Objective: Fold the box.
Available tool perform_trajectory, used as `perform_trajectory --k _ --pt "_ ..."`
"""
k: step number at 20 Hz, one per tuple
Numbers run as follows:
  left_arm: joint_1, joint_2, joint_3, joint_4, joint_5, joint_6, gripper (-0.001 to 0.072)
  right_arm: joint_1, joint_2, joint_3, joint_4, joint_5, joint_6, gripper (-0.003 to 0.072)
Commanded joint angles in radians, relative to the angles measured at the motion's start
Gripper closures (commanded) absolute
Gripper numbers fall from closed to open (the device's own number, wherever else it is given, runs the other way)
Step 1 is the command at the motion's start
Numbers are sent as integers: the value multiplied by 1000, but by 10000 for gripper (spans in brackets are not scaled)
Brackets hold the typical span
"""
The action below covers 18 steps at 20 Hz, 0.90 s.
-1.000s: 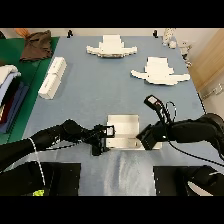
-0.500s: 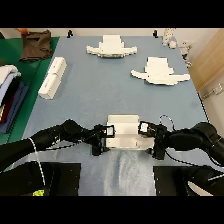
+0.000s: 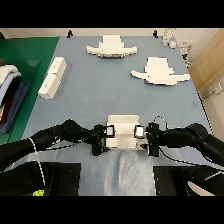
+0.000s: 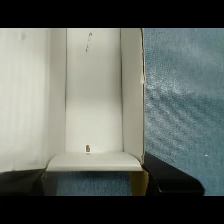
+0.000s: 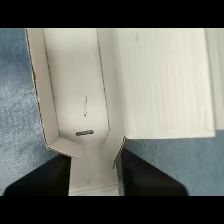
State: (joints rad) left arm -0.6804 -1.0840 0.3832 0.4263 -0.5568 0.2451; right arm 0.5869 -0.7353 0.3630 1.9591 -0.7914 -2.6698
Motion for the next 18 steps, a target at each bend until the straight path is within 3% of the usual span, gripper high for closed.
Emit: perform_trajectory --k 1,2,5,15,16,17,18 --pt "1 0 1 0 0 1 248 1 -6 -1 60 11 -21 435" --pt "1 0 1 0 0 1 248 1 -7 -1 70 6 -21 530" --pt "1 0 1 0 0 1 248 2 -7 -1 106 4 -21 654" --pt "1 0 1 0 0 1 248 39 -51 0 124 45 -21 674" --pt "1 0 1 0 0 1 248 39 -51 0 124 47 -21 625" --pt "1 0 1 0 0 1 248 39 -51 0 124 52 -21 375" --pt "1 0 1 0 0 1 248 39 -51 0 125 54 -21 174"
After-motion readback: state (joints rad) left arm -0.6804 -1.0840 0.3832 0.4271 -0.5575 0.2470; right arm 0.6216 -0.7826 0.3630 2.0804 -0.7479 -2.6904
